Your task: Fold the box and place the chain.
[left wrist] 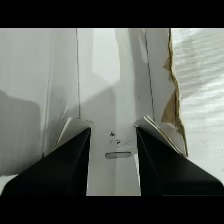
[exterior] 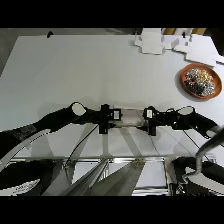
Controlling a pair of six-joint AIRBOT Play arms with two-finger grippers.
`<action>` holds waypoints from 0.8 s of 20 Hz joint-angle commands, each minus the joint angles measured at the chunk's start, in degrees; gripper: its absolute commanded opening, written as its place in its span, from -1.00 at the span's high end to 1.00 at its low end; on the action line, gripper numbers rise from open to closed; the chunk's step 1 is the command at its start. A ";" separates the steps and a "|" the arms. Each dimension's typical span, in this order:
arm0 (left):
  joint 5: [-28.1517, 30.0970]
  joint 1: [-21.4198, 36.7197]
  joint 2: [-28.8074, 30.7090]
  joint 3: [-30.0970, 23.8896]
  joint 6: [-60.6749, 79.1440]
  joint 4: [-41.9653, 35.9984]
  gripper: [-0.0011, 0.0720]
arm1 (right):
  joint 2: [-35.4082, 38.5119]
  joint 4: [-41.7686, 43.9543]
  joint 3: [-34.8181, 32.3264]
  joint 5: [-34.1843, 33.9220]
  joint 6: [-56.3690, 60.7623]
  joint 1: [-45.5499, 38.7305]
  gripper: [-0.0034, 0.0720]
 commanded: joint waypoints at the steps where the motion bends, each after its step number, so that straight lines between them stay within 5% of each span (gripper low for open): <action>1: 0.22 0.02 0.76 0.02 -3.98 0.24 0.03 | -0.04 0.02 -0.02 0.00 0.02 0.02 0.00; 8: -9.55 8.46 14.71 0.02 -39.95 16.74 0.15 | -0.04 0.02 -0.02 0.00 0.00 0.02 0.00; 12: -14.43 15.04 21.33 0.00 -70.27 33.22 0.96 | -0.02 0.02 -0.02 0.02 0.02 0.02 0.00; 16: -13.70 18.60 17.57 -0.98 -91.49 36.26 0.96 | -0.04 0.02 -0.02 0.00 0.02 0.04 0.00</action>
